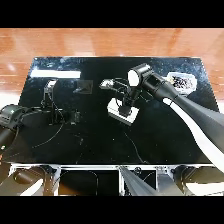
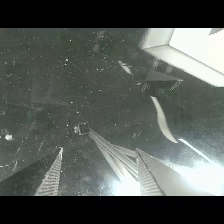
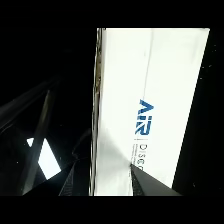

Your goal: Fold the box and place the chain.

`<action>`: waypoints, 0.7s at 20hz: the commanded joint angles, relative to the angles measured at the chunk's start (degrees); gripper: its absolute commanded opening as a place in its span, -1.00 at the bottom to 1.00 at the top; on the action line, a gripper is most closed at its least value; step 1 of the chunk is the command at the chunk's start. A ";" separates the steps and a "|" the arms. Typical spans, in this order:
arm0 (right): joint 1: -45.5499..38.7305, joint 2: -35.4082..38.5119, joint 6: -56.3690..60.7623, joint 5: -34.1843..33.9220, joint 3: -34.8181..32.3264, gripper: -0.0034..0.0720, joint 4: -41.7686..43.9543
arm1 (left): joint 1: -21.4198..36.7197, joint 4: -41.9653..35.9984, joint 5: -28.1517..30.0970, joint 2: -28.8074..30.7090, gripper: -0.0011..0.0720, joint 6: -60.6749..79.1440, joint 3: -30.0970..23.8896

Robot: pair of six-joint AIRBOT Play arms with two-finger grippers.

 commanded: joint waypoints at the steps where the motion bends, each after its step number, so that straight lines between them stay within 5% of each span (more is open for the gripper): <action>1: -0.28 0.04 0.42 0.09 0.00 0.29 0.22 | -0.04 -0.02 0.02 -0.02 0.55 -0.02 -0.02; 9: -1.66 4.22 3.30 0.07 0.31 0.29 -0.46 | -0.04 -0.02 0.04 -0.02 0.55 -0.02 -0.02; 10: -2.12 5.14 6.10 -0.28 0.35 0.09 -0.26 | -0.04 -0.02 0.04 -0.02 0.55 -0.02 -0.02; 11: -3.21 6.01 10.82 -0.35 0.33 -0.74 2.32 | -0.02 -0.02 0.02 -0.02 0.55 -0.02 -0.02; 14: -10.34 8.15 23.26 -7.50 -4.35 -0.82 22.60 | -0.04 -0.02 0.00 -0.02 0.55 -0.13 -0.02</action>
